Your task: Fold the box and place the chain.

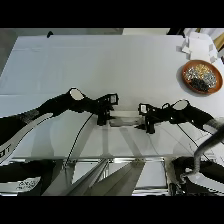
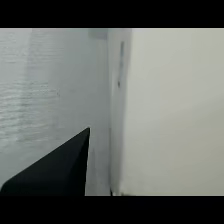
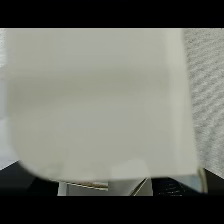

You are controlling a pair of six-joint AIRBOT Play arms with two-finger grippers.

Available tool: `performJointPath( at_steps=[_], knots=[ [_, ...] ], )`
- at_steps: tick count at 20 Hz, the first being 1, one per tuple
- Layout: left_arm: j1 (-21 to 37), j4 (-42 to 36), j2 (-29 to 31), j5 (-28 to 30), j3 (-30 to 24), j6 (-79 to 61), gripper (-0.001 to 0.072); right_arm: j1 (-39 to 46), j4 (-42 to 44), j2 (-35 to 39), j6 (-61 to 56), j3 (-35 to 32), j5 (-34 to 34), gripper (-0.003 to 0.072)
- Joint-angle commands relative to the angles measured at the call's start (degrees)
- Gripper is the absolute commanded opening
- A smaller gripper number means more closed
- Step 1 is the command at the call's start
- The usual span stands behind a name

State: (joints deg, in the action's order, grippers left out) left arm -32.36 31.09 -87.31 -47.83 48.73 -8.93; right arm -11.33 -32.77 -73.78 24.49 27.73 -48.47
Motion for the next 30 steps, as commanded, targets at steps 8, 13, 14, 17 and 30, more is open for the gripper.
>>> performJointPath(
  at_steps=[8, 13, 14, 17, 30],
  knots=[
    [0.07, 17.46, 9.46, -0.74, 0.09, 12.87, 0.0507, 0.02, 0.02, -0.02, 0.0, -0.02, 0.0, 0.0398],
    [0.07, 36.3, 15.23, -3.43, 0.09, 31.65, 0.0505, 0.02, 0.02, -0.02, 0.0, -0.02, 0.0, 0.0398],
    [0.07, 37.81, 16.59, -4.26, 0.09, 34.62, 0.0504, 0.02, 0.02, -0.02, 0.0, -0.02, 0.0, 0.0398],
    [-0.11, 37.86, 21.24, -7.58, 0.09, 40.72, 0.0405, 0.02, 0.02, -0.02, 0.0, -0.02, 0.0, 0.0398],
    [-14.32, 12.37, 20.04, 1.97, -0.17, 40.06, 0.0008, 0.02, 0.02, -0.02, 0.0, -0.02, -0.09, 0.0398]
  ],
)
